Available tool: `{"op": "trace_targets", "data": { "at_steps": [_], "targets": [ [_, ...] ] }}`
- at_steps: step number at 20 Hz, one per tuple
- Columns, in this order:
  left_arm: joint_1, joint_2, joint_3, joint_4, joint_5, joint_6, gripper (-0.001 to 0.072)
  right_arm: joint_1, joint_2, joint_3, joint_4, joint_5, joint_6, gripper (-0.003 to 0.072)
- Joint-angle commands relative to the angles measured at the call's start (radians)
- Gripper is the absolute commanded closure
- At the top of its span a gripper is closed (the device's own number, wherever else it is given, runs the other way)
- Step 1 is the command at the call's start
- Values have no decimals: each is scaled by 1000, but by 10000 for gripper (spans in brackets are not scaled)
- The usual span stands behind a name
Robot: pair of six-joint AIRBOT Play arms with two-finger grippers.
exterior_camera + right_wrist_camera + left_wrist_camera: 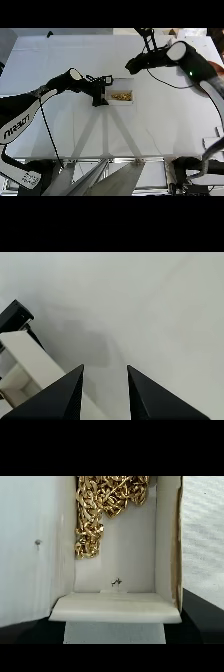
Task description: Fold the box and place the chain.
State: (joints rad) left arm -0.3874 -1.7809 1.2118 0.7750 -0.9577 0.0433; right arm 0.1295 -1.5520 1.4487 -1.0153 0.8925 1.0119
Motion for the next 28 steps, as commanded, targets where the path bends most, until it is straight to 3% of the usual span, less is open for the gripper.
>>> {"op": "trace_targets", "data": {
  "at_steps": [1,5,12,19,23,28],
  "targets": [
    [-1,0,0,0,0,0,496,-23,-180,180,31,174,126,391],
    [-1,0,0,0,0,0,496,-11,-240,179,105,305,27,347],
    [-1,0,0,0,0,0,496,44,-239,179,104,436,-129,345],
    [-1,0,0,0,0,0,496,94,-166,136,74,460,-193,345],
    [-1,0,0,0,0,0,496,93,-93,-18,-15,325,-271,345],
    [-1,0,0,0,0,0,496,94,52,-237,-63,-39,-367,346]
  ]
}}
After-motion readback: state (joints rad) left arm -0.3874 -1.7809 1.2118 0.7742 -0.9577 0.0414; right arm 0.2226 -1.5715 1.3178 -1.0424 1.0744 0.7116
